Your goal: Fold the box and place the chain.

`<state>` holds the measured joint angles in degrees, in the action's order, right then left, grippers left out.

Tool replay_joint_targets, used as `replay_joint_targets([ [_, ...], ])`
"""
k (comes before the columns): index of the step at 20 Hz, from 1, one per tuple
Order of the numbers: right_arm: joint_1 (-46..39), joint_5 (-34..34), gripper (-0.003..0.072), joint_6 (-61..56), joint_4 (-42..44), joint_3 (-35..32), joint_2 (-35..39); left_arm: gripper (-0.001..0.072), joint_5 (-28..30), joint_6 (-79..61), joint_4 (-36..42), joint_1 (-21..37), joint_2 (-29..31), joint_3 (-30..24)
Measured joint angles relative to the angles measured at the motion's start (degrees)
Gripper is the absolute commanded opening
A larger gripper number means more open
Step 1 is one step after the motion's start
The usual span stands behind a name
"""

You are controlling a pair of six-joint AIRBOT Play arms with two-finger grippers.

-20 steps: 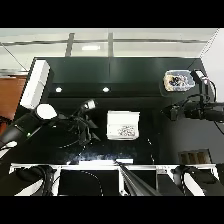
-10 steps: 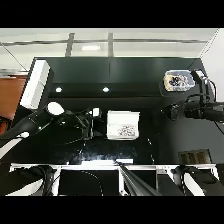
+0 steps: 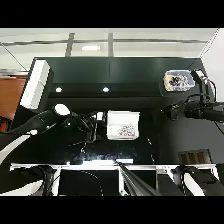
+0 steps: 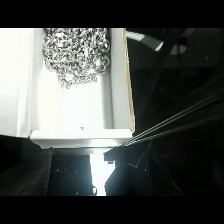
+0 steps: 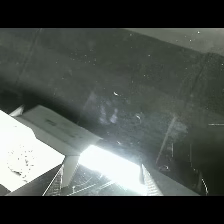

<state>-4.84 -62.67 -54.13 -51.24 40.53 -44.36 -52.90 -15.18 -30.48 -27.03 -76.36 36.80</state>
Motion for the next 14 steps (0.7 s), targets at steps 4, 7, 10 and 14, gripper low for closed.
replay_joint_targets([
  [4, 0.0, 0.0, 0.0571, 0.0, 0.0, 0.0, 0.0, 0.07, 1.6, -0.1, 0.7, -0.5, -0.3, 0.0],
  [7, 0.0, 0.0, 0.0572, 0.0, 0.0, 0.0, 0.0, 0.07, 4.1, 0.0, 1.0, -0.7, -0.6, 0.0],
  [10, 0.0, 0.0, 0.0571, 0.0, 0.1, 0.0, 0.0, 0.0699, 6.0, 0.9, 1.2, -0.9, -0.9, 0.6],
  [14, 0.0, 0.0, 0.0571, 0.0, 0.1, 0.0, 0.0, 0.0699, 6.0, 1.4, 0.3, -1.5, -1.1, 1.4],
])
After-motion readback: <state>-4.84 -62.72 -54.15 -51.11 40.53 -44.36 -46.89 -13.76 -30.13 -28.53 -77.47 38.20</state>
